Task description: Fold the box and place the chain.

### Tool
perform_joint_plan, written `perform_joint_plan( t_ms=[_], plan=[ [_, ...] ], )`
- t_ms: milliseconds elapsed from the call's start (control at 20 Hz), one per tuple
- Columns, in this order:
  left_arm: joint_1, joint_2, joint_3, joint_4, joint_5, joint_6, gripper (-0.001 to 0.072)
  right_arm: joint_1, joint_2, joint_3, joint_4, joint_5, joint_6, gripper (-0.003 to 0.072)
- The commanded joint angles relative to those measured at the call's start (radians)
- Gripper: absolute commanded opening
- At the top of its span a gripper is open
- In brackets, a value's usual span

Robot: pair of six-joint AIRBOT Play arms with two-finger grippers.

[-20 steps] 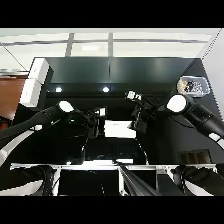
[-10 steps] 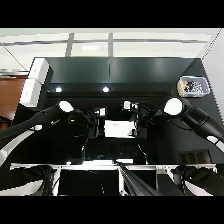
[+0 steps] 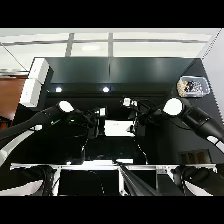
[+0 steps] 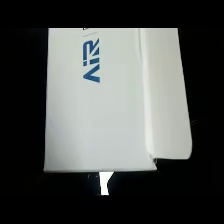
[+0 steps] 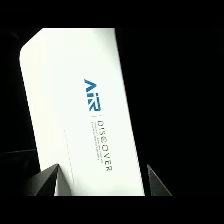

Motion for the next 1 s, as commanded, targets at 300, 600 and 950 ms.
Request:
perform_joint_plan(
  t_ms=[300,600,950],
  plan=[
    [0.000,0.000,0.001,0.001,0.000,0.000,0.0343,0.001,0.012,0.019,-0.002,-0.044,0.045,0.0548],
    [0.000,0.000,0.001,0.001,0.000,0.000,0.0343,0.002,0.008,0.010,0.001,-0.030,0.046,0.0428],
    [0.000,0.000,0.001,0.001,0.000,0.000,0.0343,0.002,0.004,-0.003,0.001,-0.025,0.047,0.0254]
  ],
)
